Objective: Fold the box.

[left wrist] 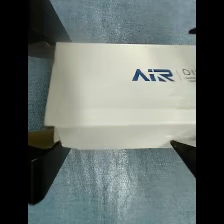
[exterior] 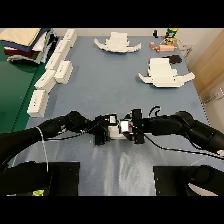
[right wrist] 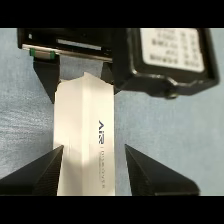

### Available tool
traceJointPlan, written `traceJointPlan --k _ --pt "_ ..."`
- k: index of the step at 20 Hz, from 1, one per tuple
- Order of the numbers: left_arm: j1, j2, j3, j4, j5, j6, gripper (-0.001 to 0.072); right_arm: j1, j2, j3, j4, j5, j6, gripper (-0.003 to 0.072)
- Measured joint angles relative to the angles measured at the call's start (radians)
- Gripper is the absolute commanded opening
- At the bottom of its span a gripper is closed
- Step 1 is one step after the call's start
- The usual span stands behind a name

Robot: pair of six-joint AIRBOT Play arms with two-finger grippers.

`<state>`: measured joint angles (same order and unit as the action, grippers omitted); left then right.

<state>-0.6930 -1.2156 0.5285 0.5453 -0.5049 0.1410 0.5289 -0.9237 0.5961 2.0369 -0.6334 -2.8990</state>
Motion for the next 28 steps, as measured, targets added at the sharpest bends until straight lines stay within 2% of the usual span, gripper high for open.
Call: traceJointPlan --k 12,15,26,27,28 --pt "0.000 0.000 0.000 0.000 0.000 0.000 0.0423 0.000 -0.026 0.025 0.031 0.026 0.003 0.0573" --pt "0.000 0.000 0.000 0.000 0.000 -0.001 0.0422 0.000 -0.036 0.025 0.031 0.027 0.003 0.0329" --pt "0.000 0.000 0.000 0.000 0.000 0.001 0.0422 0.001 -0.042 0.025 0.058 -0.042 0.010 0.0328" --pt "0.000 0.000 0.000 0.001 0.000 0.001 0.0422 0.001 -0.042 0.025 0.061 -0.045 0.011 0.0315" --pt "0.000 0.000 0.000 0.001 0.000 0.001 0.0422 0.001 -0.042 0.025 0.063 -0.049 0.011 0.0261"
